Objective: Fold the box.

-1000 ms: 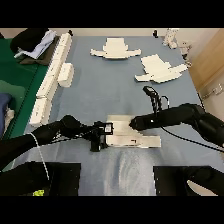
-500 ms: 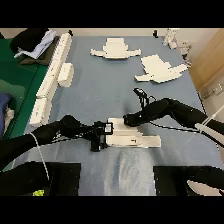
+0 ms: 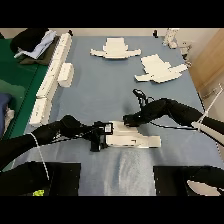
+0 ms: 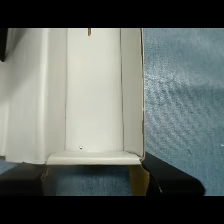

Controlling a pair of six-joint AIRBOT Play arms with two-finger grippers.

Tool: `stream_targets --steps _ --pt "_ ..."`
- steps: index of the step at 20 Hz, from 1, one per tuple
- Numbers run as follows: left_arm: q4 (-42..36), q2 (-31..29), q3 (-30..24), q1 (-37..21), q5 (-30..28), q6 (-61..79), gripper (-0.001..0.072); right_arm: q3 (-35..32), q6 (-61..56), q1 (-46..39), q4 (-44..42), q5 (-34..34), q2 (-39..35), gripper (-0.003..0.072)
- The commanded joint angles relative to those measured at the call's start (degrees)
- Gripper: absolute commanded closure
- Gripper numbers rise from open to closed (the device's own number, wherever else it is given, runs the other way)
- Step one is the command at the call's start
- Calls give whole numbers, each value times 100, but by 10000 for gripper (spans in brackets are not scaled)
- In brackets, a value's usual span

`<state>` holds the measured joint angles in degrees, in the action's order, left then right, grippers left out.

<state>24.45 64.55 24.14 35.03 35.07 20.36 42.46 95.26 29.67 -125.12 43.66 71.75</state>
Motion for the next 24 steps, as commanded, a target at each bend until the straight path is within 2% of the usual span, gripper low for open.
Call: stream_targets --steps 1,6,10,14,16,19,23,24 --pt "0 2 2 0 -2 -4 175 98 107 7 72 221 -267 661" --pt "2 2 2 0 -2 -4 175 186 125 7 881 643 -1375 661" --pt "2 2 2 0 -2 -4 175 107 728 9 1174 1567 -2277 662" --pt "0 2 2 0 0 -4 175 -450 1943 11 966 2750 -3132 659" --pt "0 2 2 0 -2 -4 175 -750 2100 9 1010 3003 -3451 366" --pt "0 2 2 0 -2 -4 175 -1071 2835 9 1257 2863 -3552 66" --pt "0 2 2 0 -2 -4 175 -1416 4492 9 1471 1781 -3195 51" --pt "2 2 2 0 -2 -4 175 -1473 4920 9 1432 1523 -3071 21"
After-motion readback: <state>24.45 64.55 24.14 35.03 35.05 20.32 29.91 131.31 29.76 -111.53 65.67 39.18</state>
